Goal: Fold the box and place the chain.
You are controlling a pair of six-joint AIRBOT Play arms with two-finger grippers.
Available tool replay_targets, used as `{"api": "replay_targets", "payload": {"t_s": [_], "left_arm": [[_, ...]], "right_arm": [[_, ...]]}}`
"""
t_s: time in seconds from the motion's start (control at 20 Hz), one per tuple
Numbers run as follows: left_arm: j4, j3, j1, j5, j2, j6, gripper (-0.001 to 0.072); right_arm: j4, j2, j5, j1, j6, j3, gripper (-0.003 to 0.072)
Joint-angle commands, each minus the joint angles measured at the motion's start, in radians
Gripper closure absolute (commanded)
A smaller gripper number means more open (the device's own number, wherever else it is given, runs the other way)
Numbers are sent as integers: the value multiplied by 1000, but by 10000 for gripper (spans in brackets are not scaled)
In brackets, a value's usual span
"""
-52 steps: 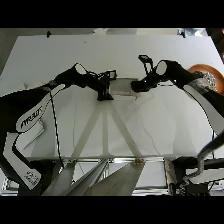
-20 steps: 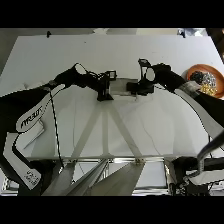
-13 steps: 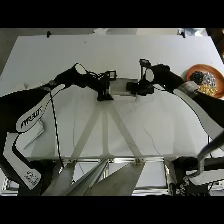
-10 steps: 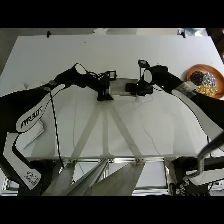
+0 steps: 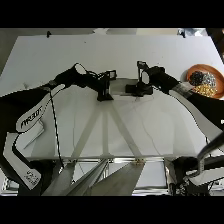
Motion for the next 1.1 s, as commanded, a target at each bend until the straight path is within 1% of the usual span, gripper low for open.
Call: {"api": "replay_targets", "payload": {"t_s": [0.0, 0.05, 0.2, 0.35, 0.5, 0.55, 0.75, 0.85, 0.9, 0.95, 1.0, 1.05], "left_arm": [[1, 1, -1, 2, -1, 3, 691], [1, 1, -1, 2, -1, 3, 691], [1, 1, -1, 3, -1, 3, 691], [1, 1, -1, 2, -1, 3, 691], [1, 1, -1, 2, -1, 3, 691], [1, 1, -1, 2, -1, 3, 691], [0, 1, -1, 2, -2, 3, 691], [0, 1, -1, 2, -2, 3, 691], [1, 1, -1, 2, -2, 3, 691], [1, 1, -1, 2, -2, 3, 691], [0, 1, -1, 2, -2, 3, 691], [0, 1, -1, 2, -2, 3, 691]], "right_arm": [[-2, -2, -5, 1, -2, 2, 499], [-2, -1, -5, 1, -2, 2, 462], [-9, -1, 48, 0, -3, 27, 461], [-7, -2, 75, -15, -7, 78, 459], [-8, -21, 179, -39, -32, 115, 454], [-5, -32, 194, -42, -37, 125, 454], [1, -66, 188, -30, -47, 134, 460], [2, -76, 178, -26, -47, 135, 479], [2, -80, 167, -22, -47, 135, 513], [0, -82, 158, -19, -48, 135, 568], [-3, -83, 158, -15, -59, 135, 656], [-15, -83, 161, -10, -63, 135, 674]]}}
